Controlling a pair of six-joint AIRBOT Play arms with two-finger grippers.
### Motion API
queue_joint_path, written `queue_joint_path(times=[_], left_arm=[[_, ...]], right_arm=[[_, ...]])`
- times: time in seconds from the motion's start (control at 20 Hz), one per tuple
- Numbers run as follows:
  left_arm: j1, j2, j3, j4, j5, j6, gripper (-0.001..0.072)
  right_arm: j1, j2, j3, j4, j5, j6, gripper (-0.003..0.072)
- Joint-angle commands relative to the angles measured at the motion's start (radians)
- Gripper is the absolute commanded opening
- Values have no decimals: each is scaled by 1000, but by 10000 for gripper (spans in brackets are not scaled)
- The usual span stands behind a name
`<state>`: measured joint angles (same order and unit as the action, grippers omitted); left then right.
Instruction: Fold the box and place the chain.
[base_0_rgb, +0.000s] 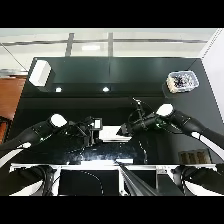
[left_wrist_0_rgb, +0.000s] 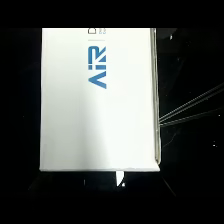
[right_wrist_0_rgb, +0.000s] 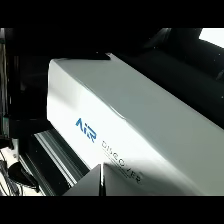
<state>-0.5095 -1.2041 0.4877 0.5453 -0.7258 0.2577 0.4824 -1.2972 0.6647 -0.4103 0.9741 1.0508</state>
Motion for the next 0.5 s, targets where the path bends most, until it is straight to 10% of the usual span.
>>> queue_joint_path(times=[0.0, 0.45], left_arm=[[0, -1, 1, 0, 0, 1, 358], [0, -1, 1, 0, 0, 1, 358]], right_arm=[[0, -5, 0, -13, -13, -9, 29], [-91, 170, 103, -65, 192, -56, 38]])
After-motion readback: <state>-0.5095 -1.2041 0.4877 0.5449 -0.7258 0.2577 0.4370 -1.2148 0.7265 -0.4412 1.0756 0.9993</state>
